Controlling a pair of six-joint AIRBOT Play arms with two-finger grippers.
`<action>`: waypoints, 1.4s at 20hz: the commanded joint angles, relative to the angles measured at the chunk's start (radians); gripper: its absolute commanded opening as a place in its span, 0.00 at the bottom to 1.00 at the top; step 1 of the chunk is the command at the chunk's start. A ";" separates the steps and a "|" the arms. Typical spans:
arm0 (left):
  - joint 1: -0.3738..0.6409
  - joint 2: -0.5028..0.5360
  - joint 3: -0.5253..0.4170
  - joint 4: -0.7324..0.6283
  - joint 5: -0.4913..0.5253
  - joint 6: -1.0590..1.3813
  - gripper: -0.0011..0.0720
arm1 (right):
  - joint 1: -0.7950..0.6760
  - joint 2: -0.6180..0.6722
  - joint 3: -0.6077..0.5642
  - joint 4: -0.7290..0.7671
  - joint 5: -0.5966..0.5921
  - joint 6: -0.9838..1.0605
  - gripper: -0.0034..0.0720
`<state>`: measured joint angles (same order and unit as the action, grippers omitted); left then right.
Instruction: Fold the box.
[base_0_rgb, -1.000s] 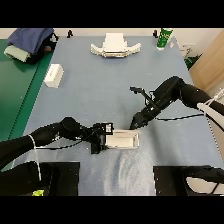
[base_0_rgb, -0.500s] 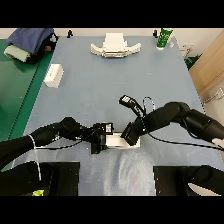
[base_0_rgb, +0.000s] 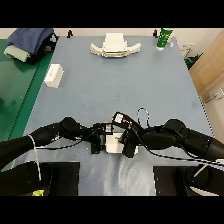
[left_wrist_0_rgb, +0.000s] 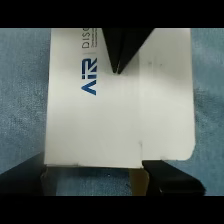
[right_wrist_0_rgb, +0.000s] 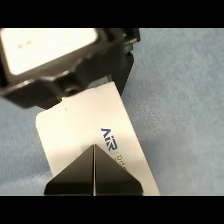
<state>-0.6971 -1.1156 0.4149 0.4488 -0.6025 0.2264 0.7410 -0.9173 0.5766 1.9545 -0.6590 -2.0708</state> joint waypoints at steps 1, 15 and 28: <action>0.000 0.000 0.000 0.000 0.000 0.000 0.74 | 0.057 0.006 -0.023 -0.113 0.082 0.029 0.05; 0.000 0.000 0.000 0.000 0.000 0.000 0.74 | 0.090 0.008 0.008 -0.193 0.015 -0.203 0.76; 0.000 0.000 0.000 0.000 0.001 0.000 0.74 | 0.090 0.031 0.018 -0.272 0.084 -0.313 0.75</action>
<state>-0.6971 -1.1152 0.4149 0.4480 -0.6014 0.2245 0.8314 -0.9012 0.5926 1.7046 -0.5808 -2.3768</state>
